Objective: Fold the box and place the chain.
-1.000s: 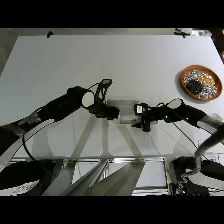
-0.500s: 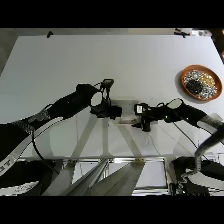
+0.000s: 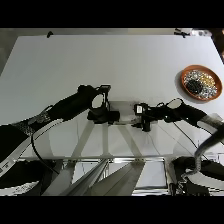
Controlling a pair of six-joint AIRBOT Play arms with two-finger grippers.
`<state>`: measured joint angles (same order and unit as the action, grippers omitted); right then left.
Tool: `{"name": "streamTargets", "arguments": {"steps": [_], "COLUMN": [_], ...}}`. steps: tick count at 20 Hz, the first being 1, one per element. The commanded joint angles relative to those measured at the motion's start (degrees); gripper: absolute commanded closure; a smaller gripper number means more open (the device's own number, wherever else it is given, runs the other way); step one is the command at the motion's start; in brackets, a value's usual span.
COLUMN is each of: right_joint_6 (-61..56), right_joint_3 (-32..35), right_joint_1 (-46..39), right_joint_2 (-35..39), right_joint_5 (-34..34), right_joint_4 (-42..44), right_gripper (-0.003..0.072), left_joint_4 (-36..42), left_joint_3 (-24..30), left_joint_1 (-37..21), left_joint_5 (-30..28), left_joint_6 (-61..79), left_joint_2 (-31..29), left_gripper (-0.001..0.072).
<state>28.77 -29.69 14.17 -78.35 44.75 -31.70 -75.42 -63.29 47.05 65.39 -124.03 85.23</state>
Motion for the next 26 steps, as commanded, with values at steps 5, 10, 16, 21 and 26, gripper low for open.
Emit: {"name": "streamTargets", "arguments": {"steps": [5,10,16,21,26], "right_joint_6": [0.0,0.0,0.0,0.0,0.0], "right_joint_3": [0.0,0.0,0.0,0.0,0.0], "right_joint_1": [0.0,0.0,0.0,0.0,0.0], "right_joint_2": [0.0,0.0,0.0,0.0,0.0], "right_joint_5": [0.0,0.0,0.0,0.0,0.0], "right_joint_4": [0.0,0.0,0.0,0.0,0.0], "right_gripper": [0.0275,0.0275,0.0275,0.0275,0.0275], "left_joint_4": [-0.1,-5.2,-3.6,-4.6,-4.7], "left_joint_3": [-0.2,-7.5,-8.9,-8.9,-8.9], "left_joint_1": [-0.7,-1.2,-1.2,-0.3,1.7], "left_joint_5": [-3.2,5.0,9.0,5.3,4.9], "left_joint_6": [-2.8,-3.3,-5.6,-6.1,-6.3], "left_joint_2": [0.0,3.4,7.3,8.5,10.8], "left_gripper": [0.0362,0.0369,0.037,0.0404,0.0404]}}
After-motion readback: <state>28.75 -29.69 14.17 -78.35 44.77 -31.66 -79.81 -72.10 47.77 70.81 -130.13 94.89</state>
